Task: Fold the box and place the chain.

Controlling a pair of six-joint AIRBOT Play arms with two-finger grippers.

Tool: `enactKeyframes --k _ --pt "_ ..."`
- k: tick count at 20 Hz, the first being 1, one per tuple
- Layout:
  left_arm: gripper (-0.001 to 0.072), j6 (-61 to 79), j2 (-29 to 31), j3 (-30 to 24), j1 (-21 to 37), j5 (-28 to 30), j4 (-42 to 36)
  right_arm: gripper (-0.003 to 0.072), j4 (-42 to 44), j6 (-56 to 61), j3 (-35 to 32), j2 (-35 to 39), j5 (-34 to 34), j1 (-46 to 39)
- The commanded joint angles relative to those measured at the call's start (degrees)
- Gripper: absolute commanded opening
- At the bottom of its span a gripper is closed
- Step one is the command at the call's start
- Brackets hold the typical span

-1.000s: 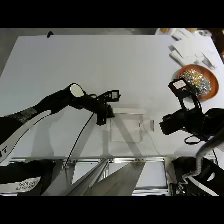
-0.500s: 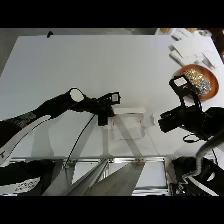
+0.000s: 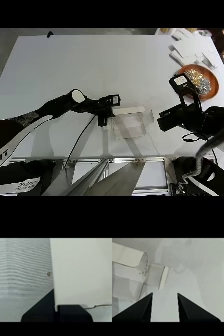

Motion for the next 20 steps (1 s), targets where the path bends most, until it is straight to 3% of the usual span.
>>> enactKeyframes --k 1,20 --pt "0.0003 0.2 -0.1 0.0 0.0 0.1 0.2 0.0340 0.0 0.0 0.0 0.1 0.0 0.0" --pt "0.0000 5.1 -1.4 2.8 0.1 -4.3 3.2 0.0340 0.3 0.0 0.0 0.1 0.9 0.0"
